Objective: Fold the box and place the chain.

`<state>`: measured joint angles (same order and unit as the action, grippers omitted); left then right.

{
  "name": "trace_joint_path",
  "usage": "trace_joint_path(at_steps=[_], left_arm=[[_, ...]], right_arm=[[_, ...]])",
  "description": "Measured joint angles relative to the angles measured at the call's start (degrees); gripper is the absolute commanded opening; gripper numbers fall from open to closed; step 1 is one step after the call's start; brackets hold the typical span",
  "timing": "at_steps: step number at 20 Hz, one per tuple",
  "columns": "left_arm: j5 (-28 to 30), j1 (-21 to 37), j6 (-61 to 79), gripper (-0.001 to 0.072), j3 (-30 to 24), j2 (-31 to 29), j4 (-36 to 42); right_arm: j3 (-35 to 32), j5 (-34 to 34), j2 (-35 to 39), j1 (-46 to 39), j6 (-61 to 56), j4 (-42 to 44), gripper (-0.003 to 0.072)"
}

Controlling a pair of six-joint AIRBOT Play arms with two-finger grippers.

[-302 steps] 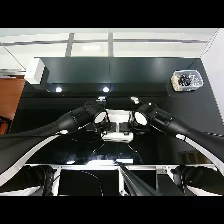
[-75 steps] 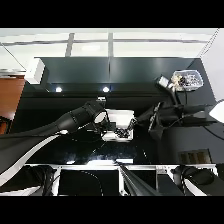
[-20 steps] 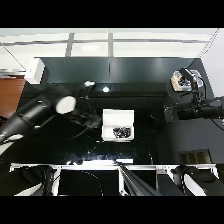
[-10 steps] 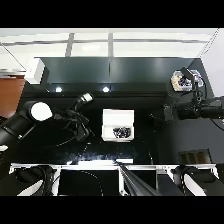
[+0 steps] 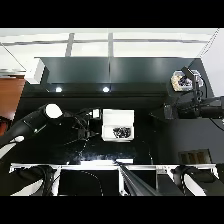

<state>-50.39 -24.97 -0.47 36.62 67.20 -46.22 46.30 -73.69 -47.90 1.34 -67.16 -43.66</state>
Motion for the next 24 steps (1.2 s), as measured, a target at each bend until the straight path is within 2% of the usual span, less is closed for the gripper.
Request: trace_joint_path(at_steps=[3,7,12,20,21,23,24], left_arm=[[-2.84,1.62,6.91,0.0713,-0.02,2.69,6.49],[-4.33,1.68,9.97,0.0713,-0.13,5.84,9.42],[-2.99,0.55,11.04,0.0714,-0.17,8.66,11.96],[-1.51,-0.96,11.93,0.0701,-0.24,9.44,14.43],[-1.4,-1.05,11.96,0.0652,-0.24,9.44,14.71],[-1.14,-1.14,12.02,0.0433,-0.24,9.44,15.02],[-1.09,-1.2,12.11,0.042,-0.24,9.44,15.06]], right_arm=[[0.0,1.22,0.0,0.0,-0.2,-0.11,0.0535],[0.0,2.36,-0.02,0.0,-0.2,-0.17,0.0536],[0.0,2.84,-0.02,0.0,-0.17,-0.2,0.0535],[0.0,3.32,-0.02,0.0,-0.15,-0.17,0.0535],[0.0,3.32,-0.02,0.0,-0.13,-0.17,0.0535],[0.0,3.52,-0.02,0.0,-0.13,-0.44,0.0537],[0.0,3.82,-0.02,0.0,-0.11,-1.2,0.0632]])
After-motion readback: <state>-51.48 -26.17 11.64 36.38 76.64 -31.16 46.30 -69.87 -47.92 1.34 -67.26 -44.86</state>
